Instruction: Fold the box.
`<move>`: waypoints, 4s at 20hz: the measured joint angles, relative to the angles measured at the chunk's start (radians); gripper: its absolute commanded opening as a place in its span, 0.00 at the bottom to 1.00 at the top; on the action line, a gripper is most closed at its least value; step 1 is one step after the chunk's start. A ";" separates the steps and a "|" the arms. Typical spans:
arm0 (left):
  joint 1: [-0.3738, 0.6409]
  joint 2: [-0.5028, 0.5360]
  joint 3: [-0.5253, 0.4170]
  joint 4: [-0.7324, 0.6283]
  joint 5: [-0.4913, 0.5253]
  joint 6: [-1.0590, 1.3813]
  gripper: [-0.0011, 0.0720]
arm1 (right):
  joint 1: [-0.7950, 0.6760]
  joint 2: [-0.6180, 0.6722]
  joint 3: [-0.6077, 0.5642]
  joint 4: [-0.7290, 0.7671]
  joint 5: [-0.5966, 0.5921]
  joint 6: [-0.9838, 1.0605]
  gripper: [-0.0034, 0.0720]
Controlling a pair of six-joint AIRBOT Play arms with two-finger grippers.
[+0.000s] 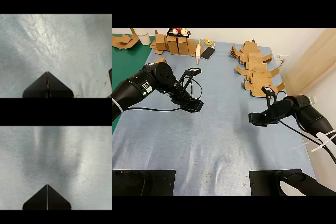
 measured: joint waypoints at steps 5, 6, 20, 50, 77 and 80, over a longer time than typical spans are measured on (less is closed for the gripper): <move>0.000 0.000 0.000 0.000 0.000 0.000 0.03 | 0.026 0.004 -0.007 -0.016 0.013 0.006 0.37; 0.000 0.000 0.000 0.000 0.000 0.000 0.03 | 0.012 0.002 -0.002 -0.036 0.014 0.006 0.45; 0.000 0.000 0.000 0.000 0.000 0.000 0.03 | -0.716 -0.540 0.620 0.048 0.139 -0.418 0.64; 0.000 0.000 0.000 0.000 0.000 0.000 0.03 | -0.602 -0.819 0.865 0.387 -0.142 -0.660 0.04; 0.000 0.000 0.000 0.000 0.000 0.000 0.03 | -0.283 -0.141 -0.101 0.319 0.100 -0.381 0.44; 0.000 0.000 0.000 0.000 0.000 0.000 0.03 | -0.283 -0.179 -0.064 0.350 0.087 -0.418 0.44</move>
